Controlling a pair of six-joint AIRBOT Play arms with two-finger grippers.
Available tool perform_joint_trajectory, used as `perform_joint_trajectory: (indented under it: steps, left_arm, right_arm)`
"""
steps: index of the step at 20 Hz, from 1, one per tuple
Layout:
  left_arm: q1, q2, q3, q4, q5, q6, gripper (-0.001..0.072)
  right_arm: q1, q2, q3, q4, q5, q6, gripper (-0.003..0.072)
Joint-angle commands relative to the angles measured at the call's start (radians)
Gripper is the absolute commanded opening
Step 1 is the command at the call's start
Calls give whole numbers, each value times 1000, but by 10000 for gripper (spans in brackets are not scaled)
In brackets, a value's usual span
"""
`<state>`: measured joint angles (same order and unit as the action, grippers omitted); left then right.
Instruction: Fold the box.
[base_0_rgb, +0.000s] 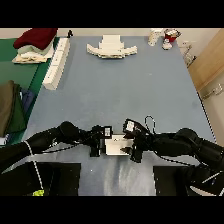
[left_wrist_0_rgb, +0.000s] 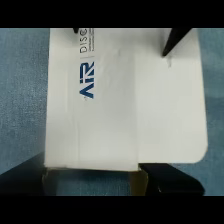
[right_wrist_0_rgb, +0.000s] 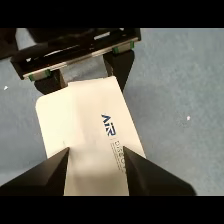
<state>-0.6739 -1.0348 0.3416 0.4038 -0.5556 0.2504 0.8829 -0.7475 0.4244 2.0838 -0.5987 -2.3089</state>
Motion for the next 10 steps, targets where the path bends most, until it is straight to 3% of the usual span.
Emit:
perform_joint_trajectory:
  steps: [1,10]
  left_arm:
    - [0,-1,1,0,-2,0,444]
    - [0,-1,1,0,-2,0,443]
  right_arm:
    - [66,7,8,-143,-4,-58,538]
    - [103,5,5,-307,40,-60,533]
